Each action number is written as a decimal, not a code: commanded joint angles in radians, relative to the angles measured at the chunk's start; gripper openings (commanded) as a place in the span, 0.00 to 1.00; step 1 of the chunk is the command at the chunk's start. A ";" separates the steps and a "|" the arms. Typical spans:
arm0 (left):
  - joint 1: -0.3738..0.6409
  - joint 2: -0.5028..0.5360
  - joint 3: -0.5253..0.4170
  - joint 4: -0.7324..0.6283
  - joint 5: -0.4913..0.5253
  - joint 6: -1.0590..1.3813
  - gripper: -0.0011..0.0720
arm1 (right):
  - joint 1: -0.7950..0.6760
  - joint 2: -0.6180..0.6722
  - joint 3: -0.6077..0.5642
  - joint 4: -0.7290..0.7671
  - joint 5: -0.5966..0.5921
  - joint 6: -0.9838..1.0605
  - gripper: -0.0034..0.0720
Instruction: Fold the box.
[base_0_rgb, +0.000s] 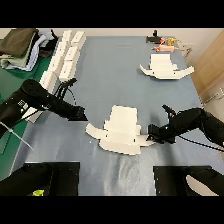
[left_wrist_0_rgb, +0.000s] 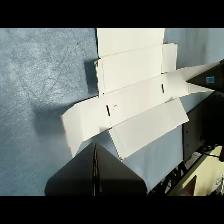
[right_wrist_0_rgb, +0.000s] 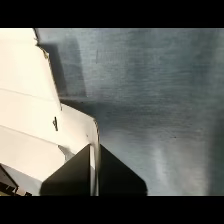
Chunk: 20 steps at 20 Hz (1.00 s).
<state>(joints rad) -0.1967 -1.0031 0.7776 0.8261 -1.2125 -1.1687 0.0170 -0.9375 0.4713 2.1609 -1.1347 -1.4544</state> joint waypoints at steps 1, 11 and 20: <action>-0.003 0.001 -0.002 -0.005 0.019 0.002 0.04 | 0.003 0.003 -0.003 0.073 -0.007 -0.146 0.05; -0.001 -0.113 -0.002 -0.077 0.130 0.151 0.87 | 0.187 0.130 -0.085 -0.002 0.208 -0.206 0.05; -0.003 -0.396 -0.002 -0.243 0.115 0.379 0.51 | 0.234 0.128 -0.085 -0.024 0.237 -0.207 0.05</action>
